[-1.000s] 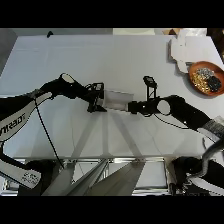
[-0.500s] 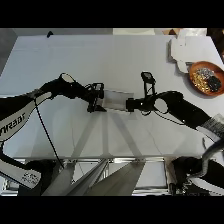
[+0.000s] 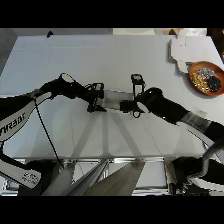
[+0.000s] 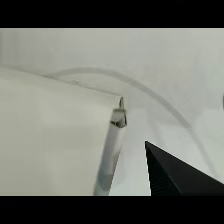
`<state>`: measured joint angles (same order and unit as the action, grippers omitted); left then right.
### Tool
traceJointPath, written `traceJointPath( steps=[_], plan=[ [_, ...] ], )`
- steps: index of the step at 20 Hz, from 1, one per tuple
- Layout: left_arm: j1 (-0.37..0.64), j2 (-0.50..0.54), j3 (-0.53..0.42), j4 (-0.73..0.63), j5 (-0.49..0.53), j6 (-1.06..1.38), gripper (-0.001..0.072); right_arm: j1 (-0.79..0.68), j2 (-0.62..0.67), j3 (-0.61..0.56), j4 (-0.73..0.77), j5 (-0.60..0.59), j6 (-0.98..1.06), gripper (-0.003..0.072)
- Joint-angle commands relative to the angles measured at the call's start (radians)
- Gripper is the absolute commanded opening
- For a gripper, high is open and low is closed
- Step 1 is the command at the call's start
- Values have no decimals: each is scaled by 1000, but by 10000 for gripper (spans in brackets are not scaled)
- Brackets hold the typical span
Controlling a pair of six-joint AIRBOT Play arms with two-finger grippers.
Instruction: Fold the box and place the chain.
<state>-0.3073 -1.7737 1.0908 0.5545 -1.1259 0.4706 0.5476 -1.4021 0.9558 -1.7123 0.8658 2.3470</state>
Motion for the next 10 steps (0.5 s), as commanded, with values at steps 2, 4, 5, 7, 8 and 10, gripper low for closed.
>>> traceJointPath(
  steps=[2, 4, 5, 7, 8, 10],
  plan=[
    [0, 1, 0, 0, 0, 0, 335, 36, -94, 85, -87, 105, 105, 512],
    [0, 1, 0, 0, 0, 0, 335, 37, -103, 90, -91, 115, 159, 460],
    [0, 1, 0, 0, 0, 0, 335, 37, -104, 90, -98, 119, 189, 452],
    [0, 1, 0, 0, 0, 0, 335, 37, -105, 90, -106, 116, 245, 452],
    [0, 1, 0, 0, 0, 0, 335, 37, -105, 90, -115, 116, 282, 452],
    [0, 1, 0, 0, 0, 0, 335, 37, -106, 90, -135, 115, 331, 451]
  ],
)
